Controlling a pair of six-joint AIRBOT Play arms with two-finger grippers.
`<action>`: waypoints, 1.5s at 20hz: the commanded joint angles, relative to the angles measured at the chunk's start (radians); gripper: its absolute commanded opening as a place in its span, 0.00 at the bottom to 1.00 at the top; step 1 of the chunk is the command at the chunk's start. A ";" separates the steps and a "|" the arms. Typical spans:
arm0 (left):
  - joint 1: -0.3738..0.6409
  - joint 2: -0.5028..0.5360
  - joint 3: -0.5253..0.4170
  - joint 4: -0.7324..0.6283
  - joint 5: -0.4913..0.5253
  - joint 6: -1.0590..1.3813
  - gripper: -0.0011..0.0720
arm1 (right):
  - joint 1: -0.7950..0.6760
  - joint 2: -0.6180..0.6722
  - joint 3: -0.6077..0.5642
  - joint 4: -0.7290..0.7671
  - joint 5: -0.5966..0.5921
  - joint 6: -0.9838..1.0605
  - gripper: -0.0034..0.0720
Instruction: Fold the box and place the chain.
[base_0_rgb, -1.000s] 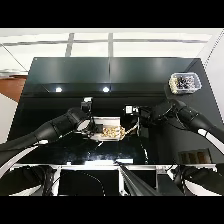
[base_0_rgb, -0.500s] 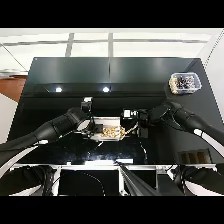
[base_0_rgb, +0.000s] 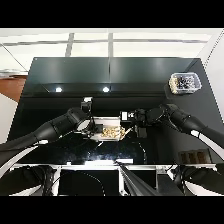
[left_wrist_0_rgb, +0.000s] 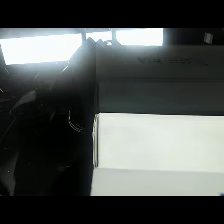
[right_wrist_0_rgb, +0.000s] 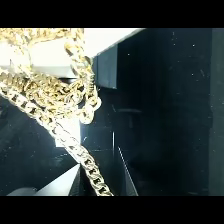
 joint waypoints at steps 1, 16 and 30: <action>0.001 0.000 0.000 0.000 0.001 0.000 0.06 | 0.002 -0.001 -0.001 -0.004 -0.035 0.003 0.44; 0.001 0.000 0.000 0.001 0.001 0.000 0.06 | 0.002 0.000 -0.014 -0.018 -0.033 0.045 0.21; 0.001 0.000 0.000 0.000 0.000 0.000 0.06 | -0.001 0.166 0.013 -0.048 -0.029 0.205 0.07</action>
